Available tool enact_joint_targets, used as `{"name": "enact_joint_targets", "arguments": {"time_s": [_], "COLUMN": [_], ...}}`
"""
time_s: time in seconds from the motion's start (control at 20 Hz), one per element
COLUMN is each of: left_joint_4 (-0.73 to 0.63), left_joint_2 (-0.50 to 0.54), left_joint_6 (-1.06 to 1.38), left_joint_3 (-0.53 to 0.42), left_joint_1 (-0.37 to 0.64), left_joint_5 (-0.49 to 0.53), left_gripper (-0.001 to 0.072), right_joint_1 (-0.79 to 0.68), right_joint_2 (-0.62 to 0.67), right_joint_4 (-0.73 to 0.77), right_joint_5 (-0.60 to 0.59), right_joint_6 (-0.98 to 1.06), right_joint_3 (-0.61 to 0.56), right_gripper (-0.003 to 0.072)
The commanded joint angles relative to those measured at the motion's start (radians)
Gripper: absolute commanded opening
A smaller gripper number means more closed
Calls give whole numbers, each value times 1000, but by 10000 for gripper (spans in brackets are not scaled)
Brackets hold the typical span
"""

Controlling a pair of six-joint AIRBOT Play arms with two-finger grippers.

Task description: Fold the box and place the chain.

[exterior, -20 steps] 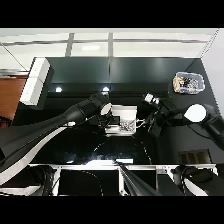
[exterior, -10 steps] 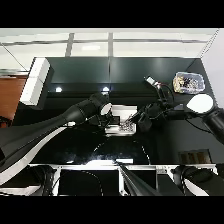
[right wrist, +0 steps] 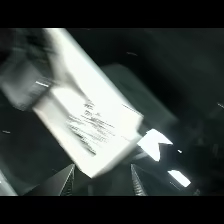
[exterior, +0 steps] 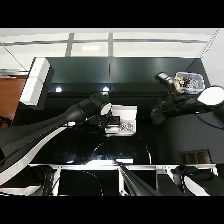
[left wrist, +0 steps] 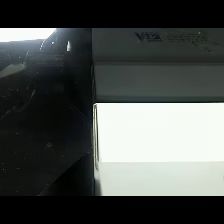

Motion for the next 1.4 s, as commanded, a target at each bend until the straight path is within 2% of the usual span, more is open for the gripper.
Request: {"name": "enact_joint_targets", "arguments": {"time_s": [0.0,0.2,0.4,0.5,0.55,0.6,0.65,0.75,0.95,1.1,1.2,1.3,1.35], "left_joint_4": [0,0,-8,-8,-8,-4,-2,6,85,155,158,106,7], "left_joint_2": [0,0,0,1,2,4,9,32,159,292,404,523,574], "left_joint_6": [0,1,34,30,23,23,24,78,233,334,341,301,308], "left_joint_3": [0,0,2,10,15,24,33,51,38,-52,-192,-375,-473], "left_joint_1": [0,1,1,1,2,1,2,2,0,33,114,240,316], "left_joint_5": [4,6,4,-3,-11,-23,-35,-58,-113,-155,-72,128,265], "left_gripper": [27,27,28,34,150,459,583,582,578,578,578,578,578], "right_joint_1": [-199,-283,-283,-283,-283,-283,-283,-283,-283,-284,-283,-283,-283], "right_joint_2": [71,74,74,74,74,74,74,74,74,74,74,74,74], "right_joint_4": [-65,-62,79,87,77,65,61,61,61,60,61,61,62], "right_joint_5": [81,68,36,43,43,43,43,46,72,87,90,90,90], "right_joint_6": [11,22,31,30,29,30,30,30,37,58,83,101,109], "right_joint_3": [13,8,8,8,8,8,8,8,8,8,8,8,8], "right_gripper": [434,434,434,434,434,434,434,434,434,434,434,434,434]}}
